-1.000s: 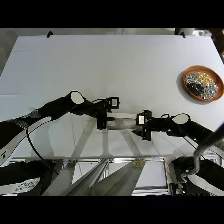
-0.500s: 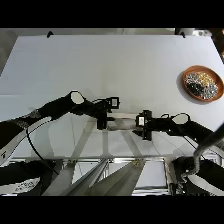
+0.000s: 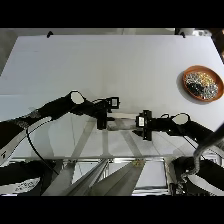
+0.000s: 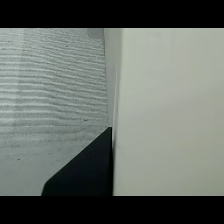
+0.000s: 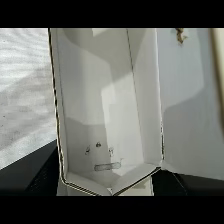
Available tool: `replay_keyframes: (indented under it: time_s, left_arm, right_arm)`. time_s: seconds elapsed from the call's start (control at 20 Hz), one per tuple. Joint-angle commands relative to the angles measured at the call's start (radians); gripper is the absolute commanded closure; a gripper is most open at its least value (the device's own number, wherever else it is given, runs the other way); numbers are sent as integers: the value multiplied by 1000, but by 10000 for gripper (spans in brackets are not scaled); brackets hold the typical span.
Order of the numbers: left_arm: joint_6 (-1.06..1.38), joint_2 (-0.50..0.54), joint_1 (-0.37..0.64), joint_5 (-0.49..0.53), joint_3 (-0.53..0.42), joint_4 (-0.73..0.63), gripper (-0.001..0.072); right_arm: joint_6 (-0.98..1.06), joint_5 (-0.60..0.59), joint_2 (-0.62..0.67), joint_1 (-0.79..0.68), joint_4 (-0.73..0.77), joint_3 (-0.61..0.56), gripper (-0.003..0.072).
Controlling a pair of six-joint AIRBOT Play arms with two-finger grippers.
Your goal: Fold the box and place the chain.
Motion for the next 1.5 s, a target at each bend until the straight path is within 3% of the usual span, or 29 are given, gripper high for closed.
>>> replay_keyframes:
  time_s: [0.0, 0.9, 0.95, 1.05, 1.1, 1.2, 1.45]
  left_arm:
    - [0, 0, -1, 0, 0, 0, 695]
    - [-29, 0, 0, -21, 0, 1, 694]
    - [-29, 0, 0, -22, 0, 1, 665]
    - [-29, 0, 1, -21, 0, 0, 376]
    - [-30, 0, 3, -22, 0, 0, 314]
    - [-64, 6, 3, -22, 0, 9, 242]
    - [-205, 122, 44, -30, 0, 138, 242]
  right_arm:
    - [0, 0, 0, 0, -1, -1, 252]
    - [0, 0, 0, 0, -1, -1, 252]
    - [0, 0, 0, 0, -1, -1, 252]
    - [0, 0, 0, 0, -1, -1, 252]
    - [0, 0, 0, 0, -1, -1, 252]
    - [0, 0, 0, 0, -1, -1, 252]
    - [0, 0, 0, 0, -1, -1, 252]
